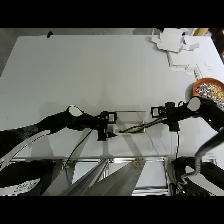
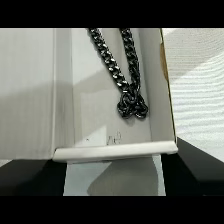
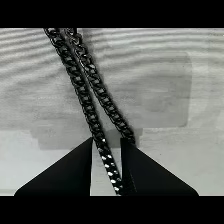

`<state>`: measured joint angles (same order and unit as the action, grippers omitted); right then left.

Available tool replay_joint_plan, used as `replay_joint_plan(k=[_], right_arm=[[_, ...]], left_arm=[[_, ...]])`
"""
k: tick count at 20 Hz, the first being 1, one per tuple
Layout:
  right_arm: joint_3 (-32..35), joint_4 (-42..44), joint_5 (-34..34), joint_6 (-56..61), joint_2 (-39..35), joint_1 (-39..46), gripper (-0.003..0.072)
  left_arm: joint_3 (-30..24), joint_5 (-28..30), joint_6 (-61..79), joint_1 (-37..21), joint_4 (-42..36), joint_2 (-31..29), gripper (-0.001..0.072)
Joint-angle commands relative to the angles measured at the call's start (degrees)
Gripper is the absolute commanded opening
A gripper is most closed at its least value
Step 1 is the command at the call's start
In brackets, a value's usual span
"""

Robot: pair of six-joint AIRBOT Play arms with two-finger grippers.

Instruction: Fold the box and place the chain.

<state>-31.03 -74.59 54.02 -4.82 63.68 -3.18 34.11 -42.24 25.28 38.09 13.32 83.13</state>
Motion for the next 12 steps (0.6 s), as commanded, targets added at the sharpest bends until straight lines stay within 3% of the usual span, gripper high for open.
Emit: replay_joint_plan(k=[1,5,7,10,12], right_arm=[[0.0,0.1,-0.6,-0.2,0.3,0.0,0.0201],[0.0,0.0,2.3,-0.2,0.3,0.0,0.0154],[0.0,0.0,3.6,-0.2,0.3,0.0,0.0017],[0.0,-0.2,4.5,1.9,-1.5,-0.8,0.0016],[0.0,0.0,5.9,2.3,-6.9,-3.4,0.0016]], left_arm=[[0.0,0.0,0.0,0.0,0.0,0.0,0.0151],[0.0,0.0,0.0,0.0,0.0,0.0,0.0151],[0.0,0.0,0.0,0.0,0.0,0.0,0.0151],[0.0,0.0,0.0,0.0,0.0,0.0,0.0151],[0.0,0.0,0.0,0.0,0.0,0.0,0.0151]])
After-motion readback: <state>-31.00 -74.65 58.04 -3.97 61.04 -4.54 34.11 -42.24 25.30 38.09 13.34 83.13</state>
